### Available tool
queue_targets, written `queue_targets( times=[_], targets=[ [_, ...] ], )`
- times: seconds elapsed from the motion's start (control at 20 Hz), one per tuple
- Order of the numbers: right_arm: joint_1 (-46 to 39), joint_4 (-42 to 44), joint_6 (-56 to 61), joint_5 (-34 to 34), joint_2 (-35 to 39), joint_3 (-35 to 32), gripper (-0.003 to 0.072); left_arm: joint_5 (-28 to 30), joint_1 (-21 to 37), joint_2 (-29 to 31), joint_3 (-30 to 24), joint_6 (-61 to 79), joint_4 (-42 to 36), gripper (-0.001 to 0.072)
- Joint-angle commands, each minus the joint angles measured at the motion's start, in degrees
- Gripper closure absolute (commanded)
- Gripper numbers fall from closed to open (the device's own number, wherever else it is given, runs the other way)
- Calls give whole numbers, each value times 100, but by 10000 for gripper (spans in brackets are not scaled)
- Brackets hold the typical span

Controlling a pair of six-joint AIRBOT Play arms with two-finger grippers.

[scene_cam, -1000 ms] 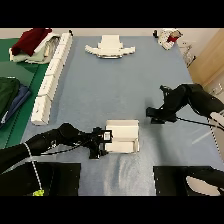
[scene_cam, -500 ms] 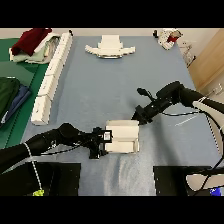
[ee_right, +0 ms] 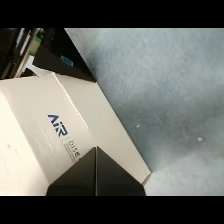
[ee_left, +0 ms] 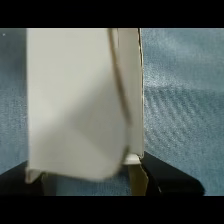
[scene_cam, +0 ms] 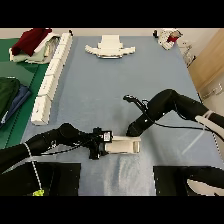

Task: Fold the box.

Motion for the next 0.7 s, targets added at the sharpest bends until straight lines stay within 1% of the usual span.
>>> queue_targets(
  times=[0.0, 0.15, 0.3, 0.45, 0.65],
  targets=[
    [723, -387, -295, 1482, 909, -664, 681, 13, -2, 2, 4, -4, -2, 204],
    [1281, -455, -304, 2540, 1554, -1333, 682, 13, -2, 2, 4, -4, -2, 204],
    [1768, -708, -317, 3193, 2033, -1764, 681, 13, -2, 2, 4, -4, -2, 204],
    [2015, -966, -317, 3320, 2275, -1825, 681, 13, -2, 2, 4, -4, -2, 204],
    [2218, -1008, -345, 3320, 2347, -1823, 679, 13, -2, 2, 4, -4, -2, 204]
  ],
)
